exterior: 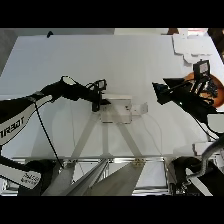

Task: Fold the box and place the chain.

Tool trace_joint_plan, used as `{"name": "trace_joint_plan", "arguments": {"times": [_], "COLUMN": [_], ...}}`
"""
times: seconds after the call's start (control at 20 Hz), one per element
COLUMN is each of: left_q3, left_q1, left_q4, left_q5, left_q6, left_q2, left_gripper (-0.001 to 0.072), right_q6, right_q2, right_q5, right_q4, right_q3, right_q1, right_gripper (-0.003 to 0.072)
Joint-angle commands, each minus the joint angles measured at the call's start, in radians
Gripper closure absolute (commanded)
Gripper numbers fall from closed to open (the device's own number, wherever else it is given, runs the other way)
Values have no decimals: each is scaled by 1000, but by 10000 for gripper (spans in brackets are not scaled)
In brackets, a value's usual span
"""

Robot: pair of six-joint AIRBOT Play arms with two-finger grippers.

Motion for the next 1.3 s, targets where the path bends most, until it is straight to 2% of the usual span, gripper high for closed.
{"name": "trace_joint_plan", "arguments": {"times": [0.0,0.25,0.4,0.5,0.55,0.7,0.75,1.0,1.25], "left_q3": [-1,-1,-1,-1,-1,-1,-1,-1,-1], "left_q1": [0,0,0,0,0,0,0,0,0], "left_q4": [17,17,17,17,17,17,17,17,17], "left_q5": [1,1,1,1,1,1,1,1,1], "left_q6": [0,0,0,0,0,0,0,0,0], "left_q2": [0,0,0,0,0,0,0,0,0], "left_gripper": [702,702,702,702,702,702,702,702,701], "right_q6": [0,-4,-102,-171,-212,-300,-320,-482,-510], "right_q2": [0,34,99,149,172,204,204,183,18], "right_q5": [0,8,241,404,488,740,789,820,749], "right_q4": [0,3,-5,-5,-7,-104,-140,-256,-262], "right_q3": [0,5,55,72,72,72,72,71,70], "right_q1": [0,0,0,0,0,0,0,1,1], "right_gripper": [190,191,163,64,46,39,36,1,4]}}
